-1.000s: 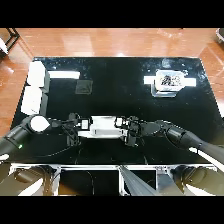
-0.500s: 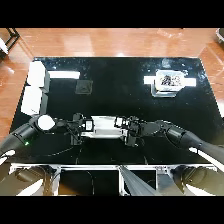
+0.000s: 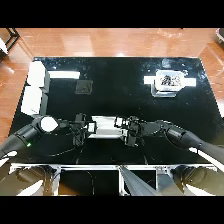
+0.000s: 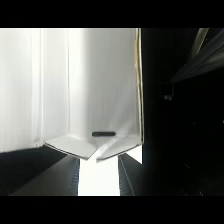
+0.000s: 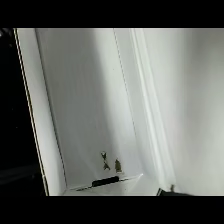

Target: Fold the box and place the chain.

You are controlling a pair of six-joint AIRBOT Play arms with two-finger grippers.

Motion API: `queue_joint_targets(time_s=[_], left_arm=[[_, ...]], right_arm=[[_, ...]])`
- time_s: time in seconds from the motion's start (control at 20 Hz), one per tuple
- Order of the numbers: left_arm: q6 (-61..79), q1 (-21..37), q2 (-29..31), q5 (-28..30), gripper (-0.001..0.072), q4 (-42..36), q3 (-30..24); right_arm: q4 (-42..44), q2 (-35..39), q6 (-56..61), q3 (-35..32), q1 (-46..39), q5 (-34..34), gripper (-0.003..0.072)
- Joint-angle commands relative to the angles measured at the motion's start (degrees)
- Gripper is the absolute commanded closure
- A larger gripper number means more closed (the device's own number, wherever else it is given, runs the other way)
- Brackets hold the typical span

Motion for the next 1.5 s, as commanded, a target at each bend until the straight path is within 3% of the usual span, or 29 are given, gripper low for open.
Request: queue_joint_targets(time_s=[0.0, 0.15, 0.2, 0.5, 0.6, 1.1, 1.3, 1.4, 1.45], left_arm=[[-0.02, -0.26, -0.02, 0.94, 0.0357, -2.25, 0.04], [0.0, -0.26, -0.02, 1.09, 0.0362, -6.05, 0.02], [-0.11, -0.26, -0.07, 1.22, 0.0406, -6.51, 0.02], [-0.09, -0.26, -2.47, 0.76, 0.0412, -9.9, 0.02], [-0.09, -0.26, -2.78, 1.84, 0.0479, -11.15, 0.02], [-0.04, -2.23, -5.53, 1.92, 0.0476, -11.17, 0.02], [-0.07, -2.51, -5.53, 2.23, 0.0424, -11.15, 0.02], [-0.09, -2.51, -5.51, 2.29, 0.0264, -11.15, 0.02], [-0.13, -2.51, -5.51, 2.27, 0.0232, -11.15, 0.02]], right_arm=[[0.0, -0.04, 0.0, 0.02, 0.07, 0.0, 0.0436], [-0.02, -0.04, 0.02, 0.02, 0.07, 0.0, 0.0436], [-0.02, -0.04, 0.0, 0.02, 0.07, 0.0, 0.0436], [-0.02, -0.04, 0.0, 0.02, 0.07, 0.0, 0.0437], [-0.02, -0.04, 0.0, 0.02, 0.07, 0.0, 0.0436], [-0.04, -0.04, 0.0, 0.02, 0.07, 0.04, 0.0436], [-0.13, -0.04, 0.0, 0.02, 0.07, 0.02, 0.0436], [-0.13, -0.04, 0.0, 0.02, 0.07, 0.0, 0.0436], [-0.13, -0.02, 0.0, 0.02, 0.07, 0.02, 0.0436]])
